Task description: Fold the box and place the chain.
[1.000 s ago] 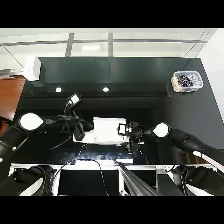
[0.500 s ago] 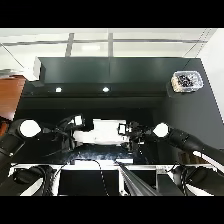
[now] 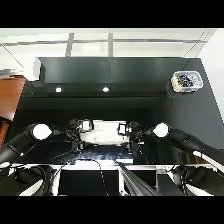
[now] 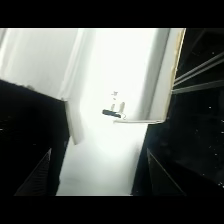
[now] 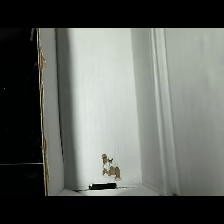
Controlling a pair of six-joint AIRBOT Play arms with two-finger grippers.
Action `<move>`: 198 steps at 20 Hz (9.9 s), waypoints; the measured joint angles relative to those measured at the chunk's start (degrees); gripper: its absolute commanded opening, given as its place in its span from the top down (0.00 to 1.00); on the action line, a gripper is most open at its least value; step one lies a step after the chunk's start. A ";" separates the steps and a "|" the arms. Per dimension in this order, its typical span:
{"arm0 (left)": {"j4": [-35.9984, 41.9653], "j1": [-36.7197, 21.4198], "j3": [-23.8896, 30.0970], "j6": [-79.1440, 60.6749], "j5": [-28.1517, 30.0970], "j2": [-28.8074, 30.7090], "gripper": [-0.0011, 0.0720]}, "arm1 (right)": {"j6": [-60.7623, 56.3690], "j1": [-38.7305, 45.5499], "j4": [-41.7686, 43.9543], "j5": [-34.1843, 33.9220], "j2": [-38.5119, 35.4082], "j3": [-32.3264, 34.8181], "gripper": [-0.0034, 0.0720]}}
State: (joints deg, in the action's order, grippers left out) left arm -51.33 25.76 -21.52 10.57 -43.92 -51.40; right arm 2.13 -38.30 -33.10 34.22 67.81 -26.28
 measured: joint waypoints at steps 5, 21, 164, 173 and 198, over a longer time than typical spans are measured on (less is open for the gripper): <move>1.49 0.63 0.00 -1.20 -0.24 -1.53 0.04 | 0.00 0.00 0.00 0.00 0.00 0.00 0.41; 2.80 0.81 0.00 -3.17 1.46 -1.88 0.22 | 0.00 0.00 0.00 0.00 0.00 0.00 0.41; 12.68 -3.82 -3.30 69.11 -7.43 -5.84 0.19 | -0.48 0.00 0.02 -0.48 0.00 0.00 0.41; 11.96 -1.68 -3.82 73.26 -6.03 -5.84 0.19 | -0.50 0.00 0.02 -0.50 0.00 0.00 0.41; 10.54 2.16 -5.44 80.67 -3.17 -5.81 0.19 | -0.50 0.00 0.02 -0.50 0.00 0.00 0.41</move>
State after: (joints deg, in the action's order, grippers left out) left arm -40.80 27.92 -26.96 91.24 -47.09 -57.21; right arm 1.63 -38.30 -33.08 33.71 67.81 -26.28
